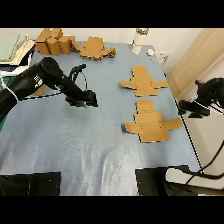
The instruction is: Fold the box.
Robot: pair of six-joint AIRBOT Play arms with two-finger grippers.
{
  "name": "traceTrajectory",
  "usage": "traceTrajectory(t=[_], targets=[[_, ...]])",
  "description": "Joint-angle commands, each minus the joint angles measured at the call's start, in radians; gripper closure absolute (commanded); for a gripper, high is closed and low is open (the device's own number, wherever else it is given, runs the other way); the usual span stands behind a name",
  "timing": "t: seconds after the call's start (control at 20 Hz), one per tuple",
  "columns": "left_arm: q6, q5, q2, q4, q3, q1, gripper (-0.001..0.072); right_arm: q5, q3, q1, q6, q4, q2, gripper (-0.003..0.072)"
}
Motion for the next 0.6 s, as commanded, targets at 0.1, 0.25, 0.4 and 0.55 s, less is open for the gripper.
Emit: traceTrajectory(t=[0.1, 0.25, 0.4, 0.55], targets=[[0.120, -0.003, 0.000, -0.187, 0.000, -0.012, 0.0008, -0.023, 0.006, -0.195, -0.412, 0.231, -0.182, 0.0162], [0.122, -0.006, 0.000, -0.212, 0.000, -0.012, 0.0008, -0.056, 0.005, -0.188, -0.502, 0.379, -0.200, 0.0165], [0.126, -0.014, 0.000, -0.216, 0.000, -0.012, 0.0008, -0.134, 0.003, -0.161, -0.504, 0.405, -0.200, 0.0187], [0.109, -0.014, -0.003, -0.215, 0.000, -0.012, 0.0009, -0.191, 0.003, -0.078, -0.464, 0.426, -0.200, 0.0306]])
